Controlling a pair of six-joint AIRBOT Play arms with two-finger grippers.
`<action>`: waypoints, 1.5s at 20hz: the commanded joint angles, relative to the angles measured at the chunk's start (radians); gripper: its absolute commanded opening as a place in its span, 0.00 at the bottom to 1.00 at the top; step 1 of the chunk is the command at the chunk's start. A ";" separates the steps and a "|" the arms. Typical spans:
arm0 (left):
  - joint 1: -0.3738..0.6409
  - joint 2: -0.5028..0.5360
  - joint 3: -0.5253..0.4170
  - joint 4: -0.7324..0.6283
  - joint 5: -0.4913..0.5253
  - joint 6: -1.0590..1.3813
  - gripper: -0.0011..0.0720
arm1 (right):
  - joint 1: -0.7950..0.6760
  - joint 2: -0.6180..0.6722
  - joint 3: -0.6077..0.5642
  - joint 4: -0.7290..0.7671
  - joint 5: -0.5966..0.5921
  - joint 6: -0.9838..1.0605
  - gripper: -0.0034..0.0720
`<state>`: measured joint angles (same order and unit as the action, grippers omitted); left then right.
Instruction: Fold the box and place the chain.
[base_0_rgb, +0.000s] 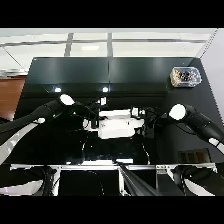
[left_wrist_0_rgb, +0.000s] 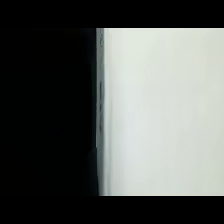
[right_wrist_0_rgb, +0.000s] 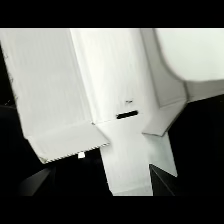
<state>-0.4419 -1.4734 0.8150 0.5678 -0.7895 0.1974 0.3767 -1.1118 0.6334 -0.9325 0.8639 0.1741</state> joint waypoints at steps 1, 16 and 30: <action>-0.001 -0.001 0.001 -0.001 0.000 0.001 0.05 | 0.002 -0.004 -0.030 0.006 -0.001 -0.004 0.96; -0.002 -0.001 0.001 -0.001 0.000 0.001 0.05 | 0.053 -0.017 0.027 0.179 -0.042 -0.131 0.96; -0.002 -0.001 0.002 0.000 -0.018 0.001 0.05 | -0.050 -0.087 0.027 0.473 -0.078 -0.431 0.96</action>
<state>-0.4431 -1.4738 0.8158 0.5667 -0.7918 0.1974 0.3416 -1.1637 0.6590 -0.6144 0.7521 -0.1333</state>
